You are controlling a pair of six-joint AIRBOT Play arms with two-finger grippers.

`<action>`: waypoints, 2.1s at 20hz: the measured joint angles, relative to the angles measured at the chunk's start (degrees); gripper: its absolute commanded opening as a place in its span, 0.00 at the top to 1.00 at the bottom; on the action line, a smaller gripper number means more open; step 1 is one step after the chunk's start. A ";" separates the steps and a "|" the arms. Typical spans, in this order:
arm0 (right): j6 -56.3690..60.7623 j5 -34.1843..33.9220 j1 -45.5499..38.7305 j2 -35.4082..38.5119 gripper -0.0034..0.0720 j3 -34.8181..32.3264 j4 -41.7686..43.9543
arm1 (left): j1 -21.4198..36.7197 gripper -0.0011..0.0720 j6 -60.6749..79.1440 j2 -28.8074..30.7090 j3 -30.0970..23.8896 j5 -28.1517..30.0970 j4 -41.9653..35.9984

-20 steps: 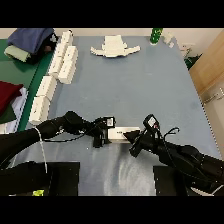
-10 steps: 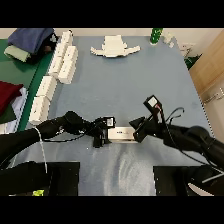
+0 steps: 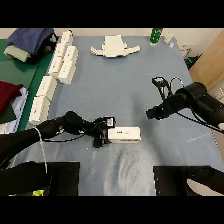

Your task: Fold the box.

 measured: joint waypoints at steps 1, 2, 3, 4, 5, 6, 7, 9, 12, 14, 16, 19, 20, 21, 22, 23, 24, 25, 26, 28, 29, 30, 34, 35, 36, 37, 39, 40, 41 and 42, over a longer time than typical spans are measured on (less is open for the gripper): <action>0.46 -1.14 -0.26 -0.76 0.93 0.59 -0.26 | 0.00 0.34 0.00 0.00 0.00 0.00 0.00; 0.85 -1.73 -0.39 -1.33 0.93 1.03 -0.35 | 0.00 0.34 0.00 0.00 0.02 0.00 -0.02; 1.20 -2.54 -0.55 -1.79 0.93 1.36 -0.59 | 0.00 0.34 0.00 0.00 0.02 0.02 -0.04; 1.38 -2.97 -0.68 -2.10 0.93 1.62 -0.76 | 0.00 0.34 0.02 0.00 0.07 0.09 -0.11; 1.55 -3.10 -0.68 -2.32 0.93 1.77 -0.79 | 0.00 0.34 -0.02 0.00 0.07 0.09 -0.13; 1.70 -3.69 -0.72 -2.49 0.93 1.90 -0.72 | 0.00 0.34 -0.61 0.02 0.09 0.09 -0.13; 1.75 -3.89 -0.79 -2.62 0.93 1.99 -0.76 | 0.02 0.34 -1.81 0.24 0.13 0.15 0.00; 1.92 -4.04 -0.85 -2.78 0.93 2.08 -0.92 | 1.01 0.34 -5.29 1.40 0.24 0.24 0.39; 2.08 -4.24 -0.85 -2.89 0.93 2.16 -0.92 | 5.14 0.34 -12.61 5.55 0.31 0.50 2.36; 2.12 -4.39 -0.85 -2.89 0.93 2.19 -0.94 | 10.01 0.34 -18.99 9.27 0.37 0.61 5.31; 2.12 -4.39 -0.83 -2.89 0.93 2.19 -0.92 | 16.52 0.34 -27.82 12.79 0.35 1.11 10.64; 2.12 -4.42 -0.85 -2.89 0.93 2.19 -0.98 | 28.30 0.34 -43.06 15.69 0.35 1.73 19.12; 2.12 -4.42 -0.83 -2.89 0.93 2.19 -0.96 | 31.78 0.34 -46.53 15.96 0.35 1.95 20.96; 2.12 -4.42 -0.83 -2.89 0.93 2.19 -0.96 | 34.99 0.34 -49.29 15.89 0.35 2.19 22.40; 2.12 -4.42 -0.85 -2.89 0.93 2.19 -0.96 | 37.44 0.34 -51.17 15.47 0.37 2.60 23.39; 2.12 -4.42 -0.85 -2.89 0.93 2.19 -0.96 | 39.41 0.34 -52.70 14.80 0.44 3.48 24.26; 2.12 -4.42 -0.85 -2.89 0.93 2.19 -0.96 | 41.07 0.34 -53.94 13.77 0.63 4.66 24.79; 2.12 -4.42 -0.83 -2.89 0.93 2.19 -0.96 | 42.23 0.34 -54.93 12.44 1.11 5.99 25.29; 2.12 -4.44 -0.83 -2.89 0.93 2.19 -0.96 | 42.86 0.34 -55.58 10.95 1.92 7.08 25.55; 2.12 -4.44 -0.85 -2.89 0.93 2.19 -0.96 | 43.89 0.34 -56.65 7.13 4.52 8.79 25.94; 2.12 -4.44 -0.85 -2.89 0.93 2.19 -0.96 | 44.22 0.34 -57.00 5.03 6.16 9.53 26.10; 2.12 -4.44 -0.83 -2.89 0.93 2.19 -0.96 | 44.50 0.34 -57.27 2.58 8.20 10.12 26.14; 2.12 -4.44 -0.85 -2.89 0.93 2.19 -0.96 | 44.83 0.34 -57.88 -7.04 16.74 10.78 26.43; 2.12 -4.44 -0.83 -2.89 0.93 2.19 -0.96 | 44.81 0.34 -57.90 -9.27 18.97 10.97 26.43; 2.12 -4.44 -0.83 -2.89 0.93 2.19 -0.94 | 44.81 0.34 -57.94 -11.23 20.98 11.02 26.45; 2.10 -4.46 -0.83 -2.89 0.93 2.19 -0.94 | 44.68 0.34 -57.96 -13.25 23.08 10.97 26.53; 2.12 -4.44 -0.83 -2.89 0.93 2.19 -0.96 | 44.44 0.34 -58.07 -16.59 26.80 10.86 26.53; 2.12 -4.44 -0.85 -2.89 0.93 2.19 -0.96 | 44.22 0.34 -58.07 -17.97 28.41 10.78 26.56; 2.12 -4.46 -0.83 -2.89 0.93 2.19 -0.96 | 43.95 0.34 -58.10 -19.28 30.08 10.64 26.58; 2.12 -4.44 -0.83 -2.89 0.93 2.19 -0.92 | 43.67 0.34 -58.12 -20.50 31.63 10.67 26.60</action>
